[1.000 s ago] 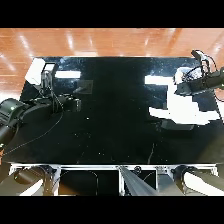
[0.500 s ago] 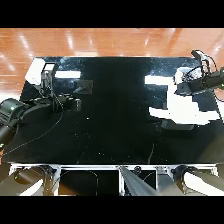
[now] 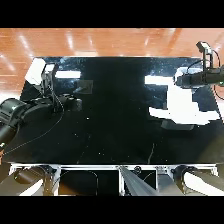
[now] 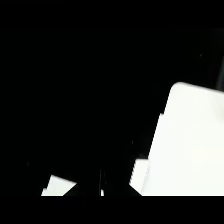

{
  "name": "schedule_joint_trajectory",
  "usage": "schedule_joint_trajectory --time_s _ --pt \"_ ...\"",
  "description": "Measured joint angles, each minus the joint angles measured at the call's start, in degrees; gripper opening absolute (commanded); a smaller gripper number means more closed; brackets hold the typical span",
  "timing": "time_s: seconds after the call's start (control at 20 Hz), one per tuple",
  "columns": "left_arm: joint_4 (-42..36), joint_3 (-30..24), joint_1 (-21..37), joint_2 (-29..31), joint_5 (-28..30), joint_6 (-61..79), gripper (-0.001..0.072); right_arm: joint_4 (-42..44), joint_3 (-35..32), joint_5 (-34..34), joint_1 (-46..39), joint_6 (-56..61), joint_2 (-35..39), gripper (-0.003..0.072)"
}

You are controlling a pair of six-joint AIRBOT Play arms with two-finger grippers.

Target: Fold the box and place the chain.

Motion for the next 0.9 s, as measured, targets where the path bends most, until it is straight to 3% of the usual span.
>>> schedule_joint_trajectory --time_s 0.05,0.1,0.15,0.35,0.5,0.7,0.9 --pt "0.0 0.0 0.0 -0.3 0.0 0.0 0.0017 0.5 0.0 -1.6 0.0 0.0 0.0 0.0030" --pt "0.0 0.0 0.0 -0.5 0.0 -0.1 0.0017 0.9 0.0 -3.0 0.0 0.0 0.0 0.0235" --pt "0.0 0.0 0.0 -0.8 0.0 -0.2 0.0017 1.2 0.0 -4.3 0.0 0.0 0.0 0.0698" --pt "0.0 0.0 0.0 -1.9 -0.4 -0.2 0.0017 0.6 0.0 -7.1 -0.3 3.5 0.0 0.0700" --pt "-0.1 0.0 0.0 -2.4 -1.7 -0.3 0.0017 -3.3 0.1 -8.7 -5.0 10.4 0.0 0.0700" --pt "-0.2 0.0 0.0 -3.5 -3.6 -0.4 0.0017 -7.5 0.2 -8.6 -22.8 17.0 -0.9 0.0694" --pt "-0.2 0.0 0.0 -5.4 -4.4 -0.4 0.0017 3.8 0.2 2.5 -43.5 8.8 -6.4 0.0694"
